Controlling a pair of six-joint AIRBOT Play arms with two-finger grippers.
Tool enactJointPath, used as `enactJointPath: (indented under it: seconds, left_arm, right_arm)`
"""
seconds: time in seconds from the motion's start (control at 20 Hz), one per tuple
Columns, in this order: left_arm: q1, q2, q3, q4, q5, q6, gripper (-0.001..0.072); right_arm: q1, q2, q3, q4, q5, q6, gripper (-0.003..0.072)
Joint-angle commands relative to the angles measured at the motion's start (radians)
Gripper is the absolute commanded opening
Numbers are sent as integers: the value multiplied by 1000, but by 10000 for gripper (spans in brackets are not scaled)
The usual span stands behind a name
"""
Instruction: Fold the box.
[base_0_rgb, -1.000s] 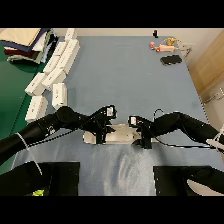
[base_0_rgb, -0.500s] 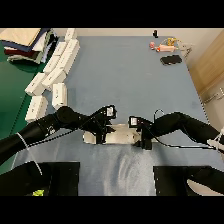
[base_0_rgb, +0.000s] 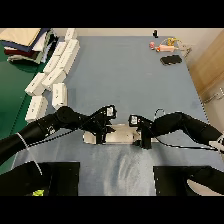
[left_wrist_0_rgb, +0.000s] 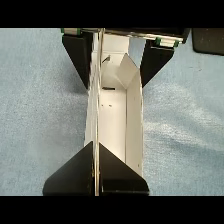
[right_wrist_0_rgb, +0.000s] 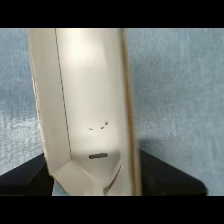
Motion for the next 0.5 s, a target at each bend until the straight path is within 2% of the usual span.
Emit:
enactJointPath:
  seconds: [0.0,0.1,0.15,0.2,0.45]
  left_arm:
    - [0,-1,0,0,0,0,14]
    - [0,-1,0,0,0,0,14]
    - [0,-1,0,0,0,0,14]
    - [0,-1,0,0,0,0,15]
    - [0,-1,0,0,0,0,14]
  right_arm:
    - [1,-18,1,5,2,0,649]
    - [1,-28,1,5,2,0,641]
    - [1,-32,1,3,1,0,561]
    - [1,-36,1,4,2,0,547]
    - [1,-55,1,4,-1,0,545]
